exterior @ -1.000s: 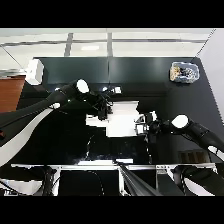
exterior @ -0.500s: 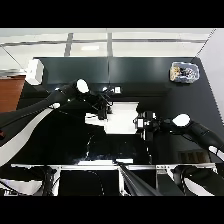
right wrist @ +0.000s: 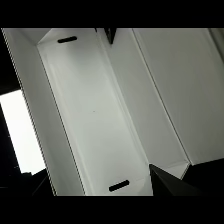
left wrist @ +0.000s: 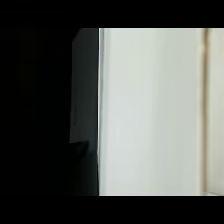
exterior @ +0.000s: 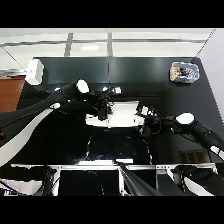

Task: Fold the box and place the chain.

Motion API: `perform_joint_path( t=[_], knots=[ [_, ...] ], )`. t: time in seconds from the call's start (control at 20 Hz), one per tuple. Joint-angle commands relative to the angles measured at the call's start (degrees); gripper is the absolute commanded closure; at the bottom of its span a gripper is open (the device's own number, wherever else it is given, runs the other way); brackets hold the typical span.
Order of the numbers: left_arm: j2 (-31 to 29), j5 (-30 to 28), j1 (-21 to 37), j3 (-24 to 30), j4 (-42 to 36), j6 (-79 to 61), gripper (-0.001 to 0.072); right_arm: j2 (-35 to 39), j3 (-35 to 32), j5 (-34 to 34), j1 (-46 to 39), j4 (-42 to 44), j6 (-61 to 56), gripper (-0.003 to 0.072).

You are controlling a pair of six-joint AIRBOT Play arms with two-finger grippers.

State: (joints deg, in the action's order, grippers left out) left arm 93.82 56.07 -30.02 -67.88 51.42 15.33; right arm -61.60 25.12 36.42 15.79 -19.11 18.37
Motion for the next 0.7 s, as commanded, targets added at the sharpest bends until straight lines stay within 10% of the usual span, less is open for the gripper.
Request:
perform_joint_path(
  t=[0.0, 0.65],
  knots=[
    [0.0, -0.1, 0.0, 0.0, 0.2, -0.1, 0.0684, 0.0, 0.1, -3.3, -0.1, 2.7, 0.8, -0.001],
    [0.0, -0.2, 0.0, 0.0, 0.2, -0.1, 0.0684, -0.5, 7.1, 3.7, -5.5, -5.2, -1.9, -0.001]
  ],
)
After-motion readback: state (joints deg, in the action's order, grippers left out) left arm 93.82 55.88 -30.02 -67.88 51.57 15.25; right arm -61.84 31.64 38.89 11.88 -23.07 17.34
